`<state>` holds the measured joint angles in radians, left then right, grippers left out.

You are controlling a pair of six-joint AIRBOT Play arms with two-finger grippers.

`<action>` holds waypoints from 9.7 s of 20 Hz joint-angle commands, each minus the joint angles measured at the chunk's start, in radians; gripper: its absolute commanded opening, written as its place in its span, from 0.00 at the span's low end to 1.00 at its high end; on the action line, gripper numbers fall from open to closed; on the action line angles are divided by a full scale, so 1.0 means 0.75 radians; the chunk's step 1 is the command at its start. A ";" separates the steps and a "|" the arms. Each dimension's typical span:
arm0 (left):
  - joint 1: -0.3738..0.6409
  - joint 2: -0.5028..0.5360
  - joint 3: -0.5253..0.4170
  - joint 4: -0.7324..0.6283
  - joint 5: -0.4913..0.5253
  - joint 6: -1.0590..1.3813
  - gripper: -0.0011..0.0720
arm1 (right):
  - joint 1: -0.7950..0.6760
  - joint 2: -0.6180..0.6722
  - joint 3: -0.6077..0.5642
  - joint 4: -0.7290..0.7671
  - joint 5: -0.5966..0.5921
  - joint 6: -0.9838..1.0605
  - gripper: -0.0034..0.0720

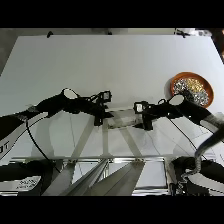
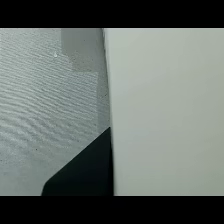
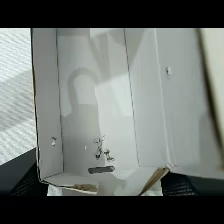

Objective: Fold the box and place the chain.

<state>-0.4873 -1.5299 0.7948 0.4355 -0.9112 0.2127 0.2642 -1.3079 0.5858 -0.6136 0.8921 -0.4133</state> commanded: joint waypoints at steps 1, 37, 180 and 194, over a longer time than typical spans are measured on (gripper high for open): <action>-0.001 0.000 0.000 -0.001 0.002 0.000 0.03 | 0.004 -0.007 0.000 0.001 0.011 -0.004 0.97; -0.001 0.000 0.000 -0.001 0.002 0.000 0.03 | 0.004 -0.043 0.000 -0.120 -0.016 0.026 0.61; 0.053 0.512 -0.022 0.672 -0.211 -1.067 0.02 | -0.006 -0.042 0.000 -0.084 -0.023 0.191 0.80; 0.016 0.263 -0.052 0.667 -0.272 -0.796 0.05 | -0.006 -0.042 0.000 -0.084 -0.023 0.191 0.80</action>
<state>-0.4725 -1.2858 0.7563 0.9001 -1.0966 -0.3946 0.2592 -1.3399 0.5858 -0.6769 0.8742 -0.2703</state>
